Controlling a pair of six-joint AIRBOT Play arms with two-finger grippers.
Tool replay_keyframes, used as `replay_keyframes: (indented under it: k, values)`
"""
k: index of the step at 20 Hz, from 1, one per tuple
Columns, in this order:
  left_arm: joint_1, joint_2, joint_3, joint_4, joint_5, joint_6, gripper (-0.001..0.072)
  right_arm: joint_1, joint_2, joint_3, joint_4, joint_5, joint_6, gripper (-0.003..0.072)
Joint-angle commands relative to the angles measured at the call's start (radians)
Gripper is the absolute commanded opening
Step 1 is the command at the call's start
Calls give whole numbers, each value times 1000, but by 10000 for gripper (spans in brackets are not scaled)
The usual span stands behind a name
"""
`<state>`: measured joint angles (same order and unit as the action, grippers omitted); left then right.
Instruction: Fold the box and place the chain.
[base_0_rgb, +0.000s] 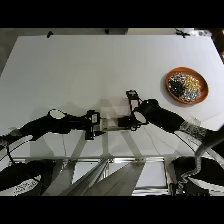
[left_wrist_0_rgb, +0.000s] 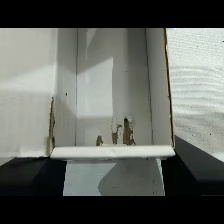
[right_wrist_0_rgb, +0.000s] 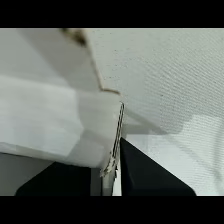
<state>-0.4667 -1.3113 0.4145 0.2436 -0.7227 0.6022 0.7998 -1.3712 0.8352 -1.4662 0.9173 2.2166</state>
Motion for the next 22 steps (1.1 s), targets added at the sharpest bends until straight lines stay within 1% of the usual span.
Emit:
replay_keyframes:
  k: [1, 3, 7, 8, 9, 10, 11, 12, 13, 14, 16, 17, 20, 21, 22]
  values:
    - [1, -1, 0, 0, 0, 0, 112, 1, -15, 0, -1, 19, 0, 80]
    - [1, -1, 0, 0, 0, 0, 112, 1, -15, 0, -6, 18, 0, 8]
    - [1, -1, 0, 0, 0, 0, 112, 1, -15, 0, -16, 17, 0, 11]
    - [1, -1, 0, 0, 0, 0, 112, 1, -15, 0, -16, 17, 1, 94]
    - [1, -1, 0, 0, 0, 0, 112, 1, -15, 0, -15, 13, 1, 246]
    - [1, -1, 0, 0, 0, 0, 112, 1, -15, 0, -15, 9, 1, 299]
    - [1, -1, 0, 0, 0, 0, 112, 1, -15, 0, -15, 6, 1, 297]
    - [1, -1, 0, 0, 0, 0, 112, 1, -15, 0, -16, 6, 1, 290]
    - [1, -1, 0, 0, 0, 0, 112, 1, -15, 0, -16, 6, 1, 240]
    - [1, -1, 0, 0, 0, 0, 112, 1, -15, 0, -18, 8, 1, 131]
    - [1, -1, 0, 0, 0, 0, 112, 1, -15, 0, -21, 11, 1, 28]
    - [1, -1, 0, 0, 0, 0, 112, 1, -15, 0, -22, 12, 1, 8]
    - [1, -1, 0, 0, 0, 0, 112, 1, -14, 0, -23, 14, 0, 11]
    - [1, -1, 0, 0, 0, 0, 112, 1, -13, 0, -22, 14, 0, 92]
    - [1, -1, 0, 0, 0, 0, 112, 1, -6, 0, -23, 17, -1, 268]
